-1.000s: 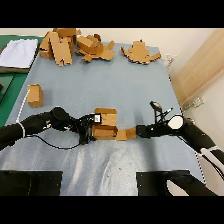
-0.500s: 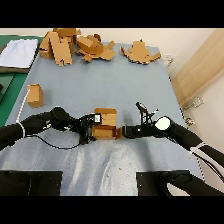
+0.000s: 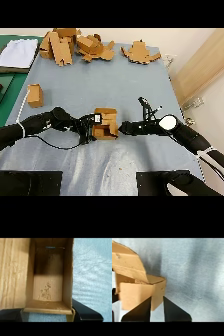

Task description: Fold the box.

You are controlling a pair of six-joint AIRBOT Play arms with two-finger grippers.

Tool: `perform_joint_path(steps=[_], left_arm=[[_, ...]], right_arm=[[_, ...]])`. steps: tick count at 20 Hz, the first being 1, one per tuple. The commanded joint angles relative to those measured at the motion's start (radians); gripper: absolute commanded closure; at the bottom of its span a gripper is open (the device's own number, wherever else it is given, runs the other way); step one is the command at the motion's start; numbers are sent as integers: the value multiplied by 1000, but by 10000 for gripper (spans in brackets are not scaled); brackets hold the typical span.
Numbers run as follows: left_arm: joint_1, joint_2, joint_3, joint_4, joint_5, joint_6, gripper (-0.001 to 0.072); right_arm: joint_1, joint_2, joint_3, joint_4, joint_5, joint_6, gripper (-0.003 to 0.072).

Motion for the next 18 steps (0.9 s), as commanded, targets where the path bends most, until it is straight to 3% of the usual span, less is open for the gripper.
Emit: perform_joint_path(steps=[1, 3, 8, 13, 18], left_arm=[[0, -1, 0, 1, -14, 1, 253], [0, -1, 0, 1, -15, 1, 253], [0, -1, 0, 1, -16, 1, 253], [0, 0, 0, 1, -34, 1, 253], [0, 0, 0, 1, -39, 2, 253]], right_arm=[[2, 14, 9, 36, 6, 16, 307], [13, 14, 9, 61, 8, 16, 255], [92, -15, 10, -16, -51, 85, 250], [209, -92, 106, -390, 6, 412, 250], [351, -187, 277, -628, 132, 707, 251]])
